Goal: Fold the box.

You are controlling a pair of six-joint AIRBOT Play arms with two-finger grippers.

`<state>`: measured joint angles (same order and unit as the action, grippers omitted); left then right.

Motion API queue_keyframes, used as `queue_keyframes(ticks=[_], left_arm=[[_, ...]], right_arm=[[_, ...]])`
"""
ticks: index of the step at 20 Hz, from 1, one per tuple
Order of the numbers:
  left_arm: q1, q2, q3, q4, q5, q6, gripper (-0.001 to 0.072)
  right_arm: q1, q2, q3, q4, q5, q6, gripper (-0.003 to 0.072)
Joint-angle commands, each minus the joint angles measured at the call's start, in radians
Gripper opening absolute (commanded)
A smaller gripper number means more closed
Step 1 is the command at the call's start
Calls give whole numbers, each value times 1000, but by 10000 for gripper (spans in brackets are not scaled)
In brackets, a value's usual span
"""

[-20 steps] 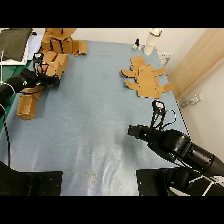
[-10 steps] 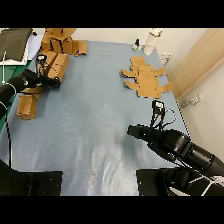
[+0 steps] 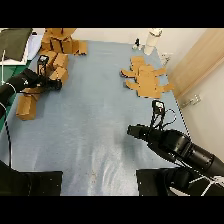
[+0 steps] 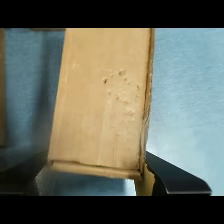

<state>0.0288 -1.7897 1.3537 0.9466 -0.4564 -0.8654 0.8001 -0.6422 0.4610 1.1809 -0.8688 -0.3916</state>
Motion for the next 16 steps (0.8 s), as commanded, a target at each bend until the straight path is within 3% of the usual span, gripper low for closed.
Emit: queue_keyframes(ticks=[1, 10, 13, 16], left_arm=[[13, 30, 4, 23, 6, 3, 693], [20, 75, 6, 21, -49, 2, 702], [36, 142, 6, 23, -69, 2, 702], [44, 245, 6, 23, -169, 0, 701]], right_arm=[[1, 0, 1, 0, 1, 0, 2], [1, 0, 1, 1, 0, 0, 2], [1, 0, 1, 5, 0, 0, 2], [1, -1, 1, 10, 0, -2, 2]])
